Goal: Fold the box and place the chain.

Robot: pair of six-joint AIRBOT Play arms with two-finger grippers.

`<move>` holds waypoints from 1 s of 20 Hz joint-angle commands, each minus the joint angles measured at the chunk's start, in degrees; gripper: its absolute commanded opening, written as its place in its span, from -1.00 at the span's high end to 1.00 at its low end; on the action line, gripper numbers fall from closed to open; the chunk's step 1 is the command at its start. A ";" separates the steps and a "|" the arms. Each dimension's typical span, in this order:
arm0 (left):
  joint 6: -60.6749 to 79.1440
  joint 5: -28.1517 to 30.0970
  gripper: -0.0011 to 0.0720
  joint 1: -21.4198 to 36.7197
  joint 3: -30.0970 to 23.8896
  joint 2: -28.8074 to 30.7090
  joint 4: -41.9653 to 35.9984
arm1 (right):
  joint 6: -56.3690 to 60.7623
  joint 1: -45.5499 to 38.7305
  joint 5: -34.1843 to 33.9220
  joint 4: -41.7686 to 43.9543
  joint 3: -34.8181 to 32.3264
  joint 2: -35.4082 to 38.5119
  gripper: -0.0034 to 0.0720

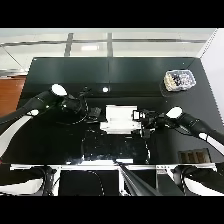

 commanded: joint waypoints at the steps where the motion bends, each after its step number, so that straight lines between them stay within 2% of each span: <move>1: -3.10 1.31 -0.37 -2.95 2.16 -0.04 2.86 | 0.02 0.07 0.00 0.02 0.02 0.00 0.30; 4: -7.80 3.80 -0.33 -5.57 3.74 -0.04 7.06 | 0.02 0.07 0.00 0.02 0.02 0.00 0.30; 6: -11.04 4.07 -0.15 -7.06 4.79 -0.04 10.86 | 0.02 0.07 0.02 0.02 0.02 0.00 0.30; 9: -15.58 4.83 -0.15 -9.14 5.62 -0.04 15.50 | 0.02 0.07 0.02 0.02 0.02 0.00 0.30; 13: -18.71 7.45 -0.14 -11.30 5.62 -0.52 16.11 | 0.02 0.07 0.02 0.02 0.02 0.00 0.30; 20: -27.69 9.55 -0.13 -15.17 5.62 -0.57 25.14 | 0.02 0.07 0.02 0.02 0.02 0.00 0.30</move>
